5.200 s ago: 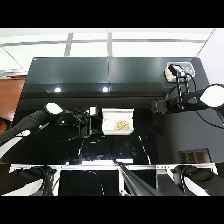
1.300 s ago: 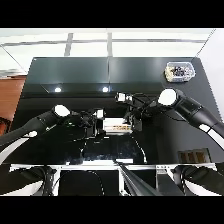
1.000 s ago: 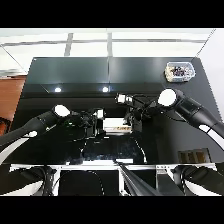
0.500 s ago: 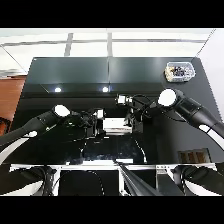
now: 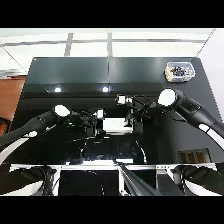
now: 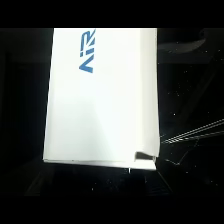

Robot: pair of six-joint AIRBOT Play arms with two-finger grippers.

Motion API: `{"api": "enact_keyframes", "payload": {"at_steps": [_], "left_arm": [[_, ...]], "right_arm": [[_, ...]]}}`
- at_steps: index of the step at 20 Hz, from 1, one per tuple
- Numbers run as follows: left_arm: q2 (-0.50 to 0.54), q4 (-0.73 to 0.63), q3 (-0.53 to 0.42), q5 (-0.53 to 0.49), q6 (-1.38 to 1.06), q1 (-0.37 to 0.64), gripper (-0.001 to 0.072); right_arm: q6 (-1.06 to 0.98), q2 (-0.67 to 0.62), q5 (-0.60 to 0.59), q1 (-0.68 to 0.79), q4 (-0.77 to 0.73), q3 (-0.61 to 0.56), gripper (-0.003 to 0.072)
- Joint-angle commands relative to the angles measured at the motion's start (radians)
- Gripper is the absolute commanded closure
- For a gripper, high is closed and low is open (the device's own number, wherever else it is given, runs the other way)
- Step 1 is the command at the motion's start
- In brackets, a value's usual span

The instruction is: Fold the box and place the chain.

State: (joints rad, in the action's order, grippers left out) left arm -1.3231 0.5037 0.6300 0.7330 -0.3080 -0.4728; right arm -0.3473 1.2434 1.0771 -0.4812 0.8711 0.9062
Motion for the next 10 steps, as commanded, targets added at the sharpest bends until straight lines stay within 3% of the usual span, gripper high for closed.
{"api": "enact_keyframes", "payload": {"at_steps": [1, 10], "left_arm": [[-0.001, 0.000, 0.001, 0.000, 0.000, -0.001, 0.0439], [-0.001, 0.000, 0.001, 0.000, 0.000, -0.001, 0.0439]], "right_arm": [[-0.001, 0.000, -0.001, -0.001, 0.005, 0.000, 0.0499], [-0.001, 0.000, -0.027, -0.001, 0.001, 0.001, 0.0499]]}}
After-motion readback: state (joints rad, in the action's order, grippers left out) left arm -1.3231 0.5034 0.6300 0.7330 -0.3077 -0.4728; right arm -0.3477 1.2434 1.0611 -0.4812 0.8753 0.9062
